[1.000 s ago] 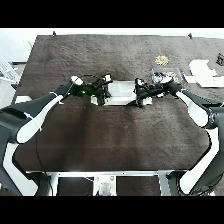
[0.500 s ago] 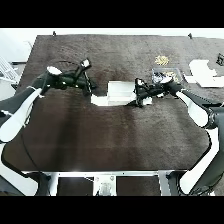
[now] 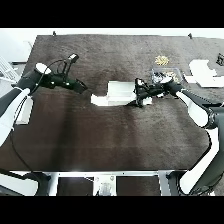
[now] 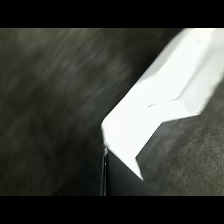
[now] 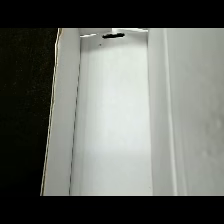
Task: Fold the box and place the chain.
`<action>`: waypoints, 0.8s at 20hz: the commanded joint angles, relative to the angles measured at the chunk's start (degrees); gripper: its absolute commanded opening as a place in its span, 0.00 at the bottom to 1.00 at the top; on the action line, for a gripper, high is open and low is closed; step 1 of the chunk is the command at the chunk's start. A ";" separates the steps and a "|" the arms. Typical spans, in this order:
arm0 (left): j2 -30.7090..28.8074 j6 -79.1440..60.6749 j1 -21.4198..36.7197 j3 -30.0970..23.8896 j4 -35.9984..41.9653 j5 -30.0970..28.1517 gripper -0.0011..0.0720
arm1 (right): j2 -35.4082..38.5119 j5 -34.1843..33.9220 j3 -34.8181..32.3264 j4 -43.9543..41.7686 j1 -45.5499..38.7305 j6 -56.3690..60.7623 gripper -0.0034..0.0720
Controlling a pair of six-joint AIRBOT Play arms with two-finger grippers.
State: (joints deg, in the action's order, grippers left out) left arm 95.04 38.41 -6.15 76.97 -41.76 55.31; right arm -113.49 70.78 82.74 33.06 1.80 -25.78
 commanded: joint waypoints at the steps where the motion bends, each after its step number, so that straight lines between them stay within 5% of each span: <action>1: -0.35 12.79 0.33 -5.01 -2.95 -1.79 0.04 | -0.02 0.00 0.00 -0.02 0.02 0.02 0.82; 9: 5.40 17.16 -0.26 -6.23 5.27 -0.61 0.04 | -0.02 0.00 0.00 -0.02 0.02 0.02 0.82; 16: 9.51 14.19 -7.48 -5.81 11.85 -2.27 0.04 | -0.02 0.00 0.00 -0.02 0.02 0.02 0.82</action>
State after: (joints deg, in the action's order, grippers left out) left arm 103.35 54.39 -11.07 71.09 -33.34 54.11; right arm -113.49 70.78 82.74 33.06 1.80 -25.78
